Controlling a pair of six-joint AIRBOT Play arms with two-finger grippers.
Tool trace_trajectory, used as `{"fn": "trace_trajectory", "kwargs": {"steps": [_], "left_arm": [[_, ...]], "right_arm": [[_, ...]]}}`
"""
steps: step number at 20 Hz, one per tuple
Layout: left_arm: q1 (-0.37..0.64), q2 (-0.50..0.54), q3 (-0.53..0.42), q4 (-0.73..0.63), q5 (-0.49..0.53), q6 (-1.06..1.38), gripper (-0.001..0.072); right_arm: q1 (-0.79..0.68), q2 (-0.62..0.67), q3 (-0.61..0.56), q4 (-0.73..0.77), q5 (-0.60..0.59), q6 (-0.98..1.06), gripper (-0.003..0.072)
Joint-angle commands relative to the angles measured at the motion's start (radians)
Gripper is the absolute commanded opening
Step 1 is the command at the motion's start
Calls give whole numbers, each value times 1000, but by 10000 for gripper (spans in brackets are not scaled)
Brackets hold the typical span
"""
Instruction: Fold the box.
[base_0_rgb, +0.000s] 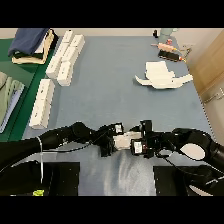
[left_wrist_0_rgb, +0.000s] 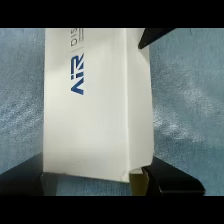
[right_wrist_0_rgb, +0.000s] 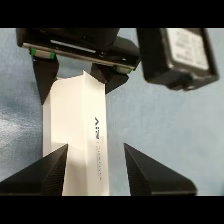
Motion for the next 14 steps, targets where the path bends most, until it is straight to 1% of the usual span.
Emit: {"fn": "trace_trajectory", "kwargs": {"steps": [1, 2, 4, 7, 9, 11, 14], "left_arm": [[0, 0, 1, 0, 0, 0, 424], [0, 0, 1, 1, 0, 0, 424], [0, 0, 1, 1, 0, 0, 424], [0, 0, 1, 0, 0, 0, 424], [0, 0, 1, 1, 0, 0, 424], [0, 0, 1, 1, 0, 0, 424], [0, 0, 1, 1, 0, 0, 424]], "right_arm": [[0, 11, 1, -26, -43, 0, 541], [0, 11, 1, -38, -64, 1, 499], [0, 11, 1, -44, -82, 1, 459], [0, -9, 1, -20, -54, 1, 458], [0, -36, 1, 15, -25, 1, 428], [0, -60, 1, 38, -10, 1, 351], [0, -77, 1, 64, 13, 0, 350]]}}
